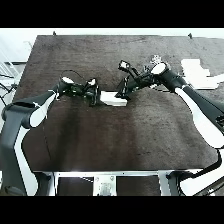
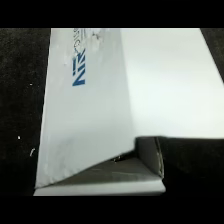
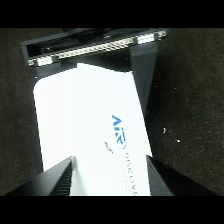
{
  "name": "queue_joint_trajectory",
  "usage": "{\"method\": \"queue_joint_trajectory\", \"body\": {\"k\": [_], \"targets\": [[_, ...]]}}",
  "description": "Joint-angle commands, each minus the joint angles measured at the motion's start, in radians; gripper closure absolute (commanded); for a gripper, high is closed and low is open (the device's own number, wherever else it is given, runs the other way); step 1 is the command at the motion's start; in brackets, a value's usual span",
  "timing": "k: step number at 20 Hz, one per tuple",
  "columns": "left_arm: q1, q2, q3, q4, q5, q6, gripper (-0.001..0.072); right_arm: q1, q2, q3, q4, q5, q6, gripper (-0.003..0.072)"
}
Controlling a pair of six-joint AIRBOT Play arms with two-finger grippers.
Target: Fold the box and place the chain.
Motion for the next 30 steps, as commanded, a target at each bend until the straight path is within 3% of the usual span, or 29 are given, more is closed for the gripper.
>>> {"method": "queue_joint_trajectory", "body": {"k": [1,15,16,18,19,21,24,30], "targets": [[0.000,0.000,0.000,0.000,0.000,0.000,0.0248,0.001,-0.003,0.000,-0.006,0.022,-0.024,0.0113],[0.000,0.000,0.000,0.000,0.000,0.000,0.0248,0.001,-0.024,0.051,-0.010,-0.034,-0.020,0.0117],[0.000,0.000,0.000,0.000,0.000,0.000,0.0248,0.001,-0.024,0.054,-0.011,-0.016,-0.020,0.0169],[0.000,0.000,0.000,0.000,0.000,0.000,0.0248,0.001,-0.024,0.053,-0.011,0.017,-0.020,0.0207],[0.000,0.000,0.000,0.000,0.000,0.000,0.0248,0.001,-0.024,0.053,-0.011,0.027,-0.020,0.0275],[0.000,0.000,0.000,0.000,0.000,0.000,0.0248,0.001,-0.024,0.053,-0.011,0.031,-0.020,0.0290],[0.000,0.000,0.000,0.000,0.000,0.000,0.0248,0.001,-0.024,0.053,-0.011,0.034,-0.019,0.0404],[0.000,0.000,0.000,0.000,0.000,0.000,0.0248,0.008,-0.039,0.053,-0.038,0.029,0.007,0.0421]]}}
